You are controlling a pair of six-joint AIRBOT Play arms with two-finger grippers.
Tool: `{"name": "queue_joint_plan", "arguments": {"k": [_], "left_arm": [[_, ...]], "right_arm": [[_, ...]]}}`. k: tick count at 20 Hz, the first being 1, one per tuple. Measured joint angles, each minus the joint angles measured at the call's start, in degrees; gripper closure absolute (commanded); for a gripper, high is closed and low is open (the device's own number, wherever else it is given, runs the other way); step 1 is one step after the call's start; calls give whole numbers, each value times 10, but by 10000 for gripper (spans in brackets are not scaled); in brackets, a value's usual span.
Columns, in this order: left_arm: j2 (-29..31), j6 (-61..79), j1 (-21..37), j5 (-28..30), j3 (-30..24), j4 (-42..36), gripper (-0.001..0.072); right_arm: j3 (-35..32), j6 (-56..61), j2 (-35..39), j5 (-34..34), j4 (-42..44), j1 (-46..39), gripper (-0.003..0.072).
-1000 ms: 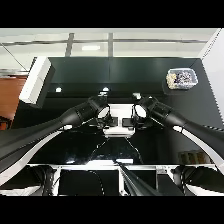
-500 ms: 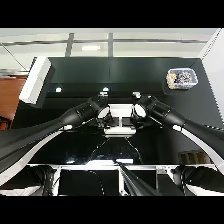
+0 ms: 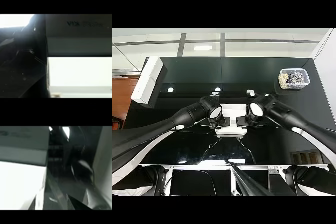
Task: Fold the box and place the chain.
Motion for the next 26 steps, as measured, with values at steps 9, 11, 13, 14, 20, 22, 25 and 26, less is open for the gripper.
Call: {"name": "queue_joint_plan", "arguments": {"k": [9,11,13,14,20,22,25,26], "left_arm": [[0,0,0,1,0,-2,684],[0,0,0,1,0,-2,684],[0,0,0,1,0,-2,684],[0,0,0,1,0,-2,684],[0,0,0,1,0,-2,684],[0,-1,0,1,0,-2,684],[0,-1,0,1,0,-2,684],[0,-1,0,1,0,-2,684]], "right_arm": [[-19,3,200,-7,-295,-75,-34],[-56,6,200,-68,-317,-148,-34],[-86,7,179,-137,-302,-225,-34],[-92,7,161,-171,-286,-265,-34],[84,-57,-37,-233,-177,-428,-34],[197,-84,-125,-189,-136,-459,-34],[376,-103,-258,-89,-112,-486,-34],[429,-105,-297,-57,-109,-491,-33]]}}
